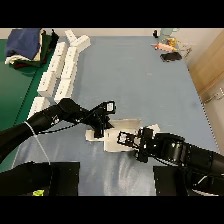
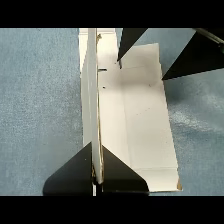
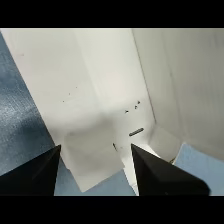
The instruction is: Fold the box.
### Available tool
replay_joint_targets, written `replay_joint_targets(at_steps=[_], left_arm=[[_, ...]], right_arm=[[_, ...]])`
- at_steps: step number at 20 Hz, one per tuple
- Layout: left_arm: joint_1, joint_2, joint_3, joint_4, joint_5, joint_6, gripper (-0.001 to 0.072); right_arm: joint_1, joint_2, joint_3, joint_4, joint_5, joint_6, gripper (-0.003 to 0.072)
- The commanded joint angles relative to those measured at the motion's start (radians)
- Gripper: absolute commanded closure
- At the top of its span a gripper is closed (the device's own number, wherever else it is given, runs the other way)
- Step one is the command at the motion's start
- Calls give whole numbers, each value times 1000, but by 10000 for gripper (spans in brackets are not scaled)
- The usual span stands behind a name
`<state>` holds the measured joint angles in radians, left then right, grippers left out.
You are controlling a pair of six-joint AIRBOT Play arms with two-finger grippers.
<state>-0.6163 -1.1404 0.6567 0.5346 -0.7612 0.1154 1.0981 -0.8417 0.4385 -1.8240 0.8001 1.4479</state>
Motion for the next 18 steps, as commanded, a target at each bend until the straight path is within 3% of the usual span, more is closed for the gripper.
replay_joint_targets(at_steps=[1, 11, 18], left_arm=[[0, 0, 1, 0, 0, 0, 695], [0, 0, 1, 0, 0, 0, 695], [0, 0, 1, 0, 1, 0, 695]], right_arm=[[1, 9, 0, 70, 53, -62, 25], [0, -74, 0, -24, -23, -68, 26], [1, 2, 1, -67, -23, 47, 26]])
